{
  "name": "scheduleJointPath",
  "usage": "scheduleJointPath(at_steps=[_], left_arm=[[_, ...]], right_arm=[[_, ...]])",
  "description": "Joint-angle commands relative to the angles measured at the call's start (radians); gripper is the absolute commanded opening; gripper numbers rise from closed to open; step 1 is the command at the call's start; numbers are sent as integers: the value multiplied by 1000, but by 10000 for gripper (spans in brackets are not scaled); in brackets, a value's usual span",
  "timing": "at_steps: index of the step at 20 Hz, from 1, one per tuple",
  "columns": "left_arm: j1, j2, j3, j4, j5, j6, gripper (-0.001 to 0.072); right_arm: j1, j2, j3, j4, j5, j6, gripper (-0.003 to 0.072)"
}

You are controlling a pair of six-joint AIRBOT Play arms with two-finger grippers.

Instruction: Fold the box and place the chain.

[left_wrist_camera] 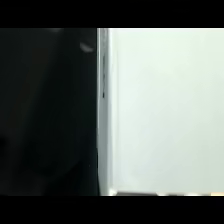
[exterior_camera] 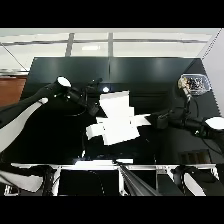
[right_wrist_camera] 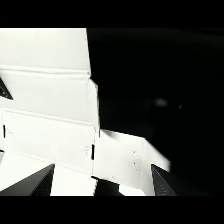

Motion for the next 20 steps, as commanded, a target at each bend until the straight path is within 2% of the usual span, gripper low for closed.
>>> scheduleJointPath(at_steps=[1, 3, 6, 11, 13, 16, 20], left_arm=[[-49, 193, -142, -35, 266, 298, 22], [-63, 255, -226, -41, 323, 491, 22], [-76, 240, -275, -42, 352, 542, 22], [-135, 204, -278, -8, 403, 727, 26], [-149, 192, -278, -5, 443, 737, 26], [-159, 175, -278, 19, 439, 736, 26], [-161, 164, -278, 38, 431, 736, 26]], right_arm=[[-12, 1, 105, -56, -25, -2, 698], [-9, 1, 107, -22, -89, -15, 698], [55, 0, 106, -123, -39, -226, 698], [244, -6, 106, -447, -71, -229, 699], [312, -27, 106, -452, -78, -229, 699], [388, -76, 103, -565, -86, -230, 697], [437, -117, 85, -584, -84, -282, 686]])
